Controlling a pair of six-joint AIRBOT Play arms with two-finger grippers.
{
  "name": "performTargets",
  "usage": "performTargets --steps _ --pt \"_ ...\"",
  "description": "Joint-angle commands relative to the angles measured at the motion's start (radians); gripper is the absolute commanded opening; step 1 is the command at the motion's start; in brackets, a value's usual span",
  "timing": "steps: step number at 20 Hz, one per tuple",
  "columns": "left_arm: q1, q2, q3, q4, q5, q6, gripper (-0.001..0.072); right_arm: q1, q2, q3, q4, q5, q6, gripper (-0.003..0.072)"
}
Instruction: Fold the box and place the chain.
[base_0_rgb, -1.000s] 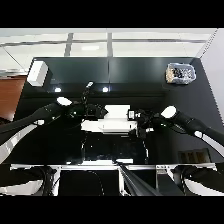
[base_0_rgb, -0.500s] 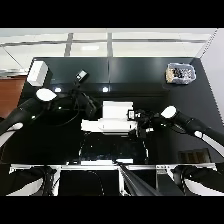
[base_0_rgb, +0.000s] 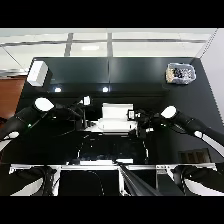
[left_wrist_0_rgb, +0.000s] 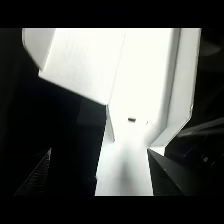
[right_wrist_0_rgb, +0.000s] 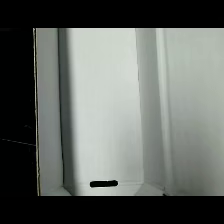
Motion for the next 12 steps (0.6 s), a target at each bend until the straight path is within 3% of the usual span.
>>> performTargets --steps 1,5,10,11,12 --pt "-0.029 -0.024 -0.003 0.139 0.038 0.060 0.0709 0.000 0.000 0.000 0.000 0.000 0.000 0.0166" --pt "-0.089 -0.070 -0.003 0.135 0.040 0.118 0.0706 0.000 0.000 0.000 0.000 0.000 0.000 0.0166" --pt "-0.100 -0.086 -0.003 -0.050 0.034 0.125 0.0683 0.000 0.000 0.000 0.000 0.000 0.000 0.0166" --pt "-0.101 -0.085 -0.003 -0.064 0.018 0.125 0.0594 0.000 0.000 0.000 0.000 0.000 0.000 0.0166" --pt "-0.100 -0.085 -0.003 -0.066 0.012 0.125 0.0444 0.000 0.000 0.000 0.000 0.000 0.000 0.0166"
